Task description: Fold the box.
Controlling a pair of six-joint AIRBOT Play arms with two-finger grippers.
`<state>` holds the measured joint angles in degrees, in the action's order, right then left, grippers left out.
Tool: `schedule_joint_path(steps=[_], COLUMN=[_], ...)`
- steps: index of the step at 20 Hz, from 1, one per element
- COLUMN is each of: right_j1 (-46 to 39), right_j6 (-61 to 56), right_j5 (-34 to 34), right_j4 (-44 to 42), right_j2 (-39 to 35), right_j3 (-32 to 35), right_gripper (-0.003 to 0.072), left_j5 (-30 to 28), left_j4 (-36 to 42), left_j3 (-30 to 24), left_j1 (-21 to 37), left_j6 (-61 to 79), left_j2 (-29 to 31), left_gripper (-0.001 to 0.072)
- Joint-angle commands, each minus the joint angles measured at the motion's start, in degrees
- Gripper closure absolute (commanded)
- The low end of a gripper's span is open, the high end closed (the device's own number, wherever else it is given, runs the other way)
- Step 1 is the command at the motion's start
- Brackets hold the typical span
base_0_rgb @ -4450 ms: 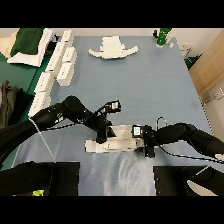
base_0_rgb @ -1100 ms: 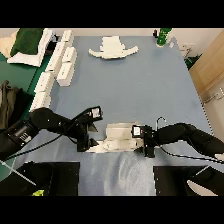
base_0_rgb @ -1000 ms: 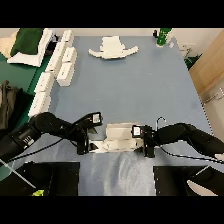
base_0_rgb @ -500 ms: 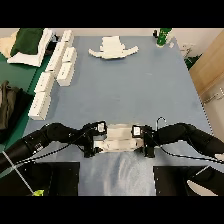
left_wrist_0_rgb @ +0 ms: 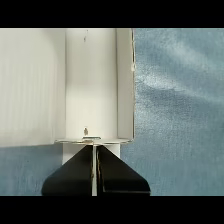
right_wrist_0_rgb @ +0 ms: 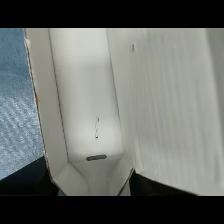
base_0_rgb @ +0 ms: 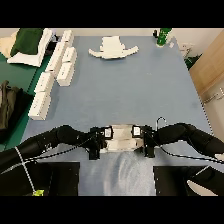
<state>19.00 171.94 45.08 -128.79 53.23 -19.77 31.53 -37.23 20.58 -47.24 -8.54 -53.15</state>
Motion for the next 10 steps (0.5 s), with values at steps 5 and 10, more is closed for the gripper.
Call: schedule_joint_path(steps=[5,10], right_j1=[0.0,0.0], right_j6=[0.0,0.0], right_j5=[0.0,0.0], right_j4=[0.0,0.0], right_j2=[0.0,0.0], right_j3=[0.0,0.0], right_gripper=[0.0248,0.0248], left_j5=[-5.2,-5.5], left_j4=[3.5,5.6], left_j3=[0.1,0.1], left_j1=[-2.6,-3.5], left_j6=[1.3,1.6], left_j2=[-0.9,-0.9], left_gripper=[0.0654,0.0193])
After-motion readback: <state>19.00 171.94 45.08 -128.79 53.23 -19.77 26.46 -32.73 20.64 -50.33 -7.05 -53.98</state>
